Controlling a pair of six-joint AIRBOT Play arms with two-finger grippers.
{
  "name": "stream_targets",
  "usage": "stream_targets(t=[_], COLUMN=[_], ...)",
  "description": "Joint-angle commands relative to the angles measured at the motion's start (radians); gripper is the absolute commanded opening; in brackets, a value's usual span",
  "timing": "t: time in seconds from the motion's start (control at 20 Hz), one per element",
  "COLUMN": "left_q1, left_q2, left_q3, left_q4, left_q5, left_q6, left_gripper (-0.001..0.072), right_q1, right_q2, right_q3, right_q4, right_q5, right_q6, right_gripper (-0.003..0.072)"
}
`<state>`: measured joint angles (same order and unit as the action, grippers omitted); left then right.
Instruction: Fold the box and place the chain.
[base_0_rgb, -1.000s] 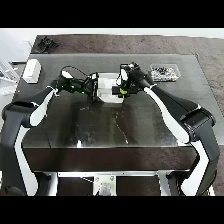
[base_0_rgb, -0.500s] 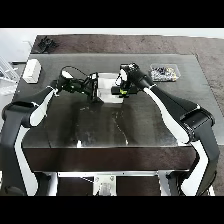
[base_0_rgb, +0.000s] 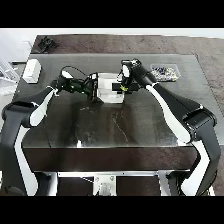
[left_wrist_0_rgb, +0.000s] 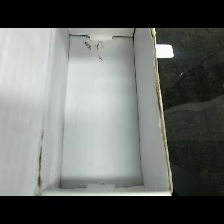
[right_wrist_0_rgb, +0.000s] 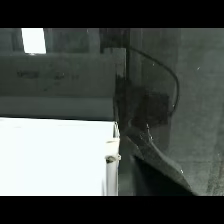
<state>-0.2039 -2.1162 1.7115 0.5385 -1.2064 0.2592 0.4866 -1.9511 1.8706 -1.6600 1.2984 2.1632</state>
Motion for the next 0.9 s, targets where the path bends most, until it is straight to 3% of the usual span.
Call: stream_targets(t=[0.0, 0.3, 0.5, 0.6, 0.85], left_q1=[0.001, 0.001, 0.001, 0.001, 0.001], left_q2=[0.000, 0.000, 0.000, 0.000, 0.000], left_q3=[0.000, 0.000, 0.000, 0.000, 0.000], left_q4=[0.000, 0.000, 0.000, 0.000, 0.000], left_q5=[0.002, 0.002, 0.002, 0.002, 0.002], left_q6=[0.000, 0.000, 0.000, 0.000, 0.000], left_gripper=[0.0427, 0.0427, 0.0427, 0.0427, 0.0427], right_q1=[-0.004, -0.004, -0.027, -0.082, -0.315], right_q2=[0.006, 0.087, 0.226, 0.267, 0.267], right_q3=[0.020, 0.031, 0.034, 0.034, 0.030], right_q4=[0.000, 0.002, -0.065, -0.134, -0.104], right_q5=[0.037, 0.066, -0.064, -0.146, -0.166], right_q6=[-0.002, -0.075, -0.180, -0.201, -0.309], right_gripper=[0.0482, 0.0499, 0.0498, 0.0496, 0.0497])
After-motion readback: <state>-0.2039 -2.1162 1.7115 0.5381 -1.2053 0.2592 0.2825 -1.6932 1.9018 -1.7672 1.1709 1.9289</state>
